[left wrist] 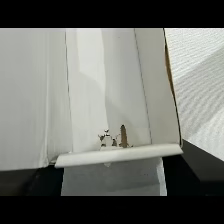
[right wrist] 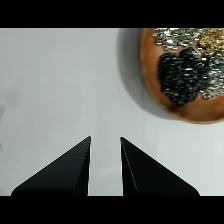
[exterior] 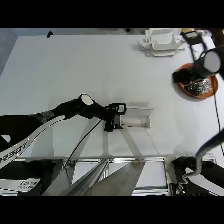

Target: Fold the box and place the chain.

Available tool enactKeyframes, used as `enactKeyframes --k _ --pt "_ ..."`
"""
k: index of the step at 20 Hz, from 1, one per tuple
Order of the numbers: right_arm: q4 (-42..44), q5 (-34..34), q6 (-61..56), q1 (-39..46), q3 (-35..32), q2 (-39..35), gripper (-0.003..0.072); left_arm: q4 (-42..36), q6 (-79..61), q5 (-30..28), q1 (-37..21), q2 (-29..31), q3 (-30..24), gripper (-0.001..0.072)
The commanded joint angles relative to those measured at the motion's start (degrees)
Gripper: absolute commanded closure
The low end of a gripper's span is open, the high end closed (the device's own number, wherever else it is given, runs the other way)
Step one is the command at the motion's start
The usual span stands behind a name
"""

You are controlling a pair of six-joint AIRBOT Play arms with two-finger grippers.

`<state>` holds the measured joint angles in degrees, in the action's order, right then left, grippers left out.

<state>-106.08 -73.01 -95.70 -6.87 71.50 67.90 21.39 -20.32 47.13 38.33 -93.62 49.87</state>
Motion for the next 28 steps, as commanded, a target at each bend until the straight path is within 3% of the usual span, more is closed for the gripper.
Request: enactKeyframes --k 1,5,8,12,17,28 --pt "1.86 2.84 3.23 14.51 2.97 5.18 0.0485 0.02 0.00 0.02 -0.02 0.00 0.00 0.0695" --pt "6.88 4.72 5.22 24.35 2.97 10.93 0.0486 0.02 0.00 0.02 -0.02 0.00 0.00 0.0695" --pt "7.80 6.27 8.17 27.10 2.97 15.10 0.0486 0.02 0.00 0.02 -0.02 0.00 0.00 0.0695" --pt "7.93 8.35 9.29 27.47 2.97 20.00 0.0486 0.02 0.00 0.02 -0.02 0.00 0.00 0.0695" --pt "15.28 11.65 14.97 27.47 2.97 23.30 0.0490 0.02 0.00 0.04 -0.02 0.00 0.00 0.0695" --pt "12.92 11.54 14.97 27.47 2.95 25.99 0.0517 0.02 0.00 0.04 -0.02 0.00 -0.02 0.0695"
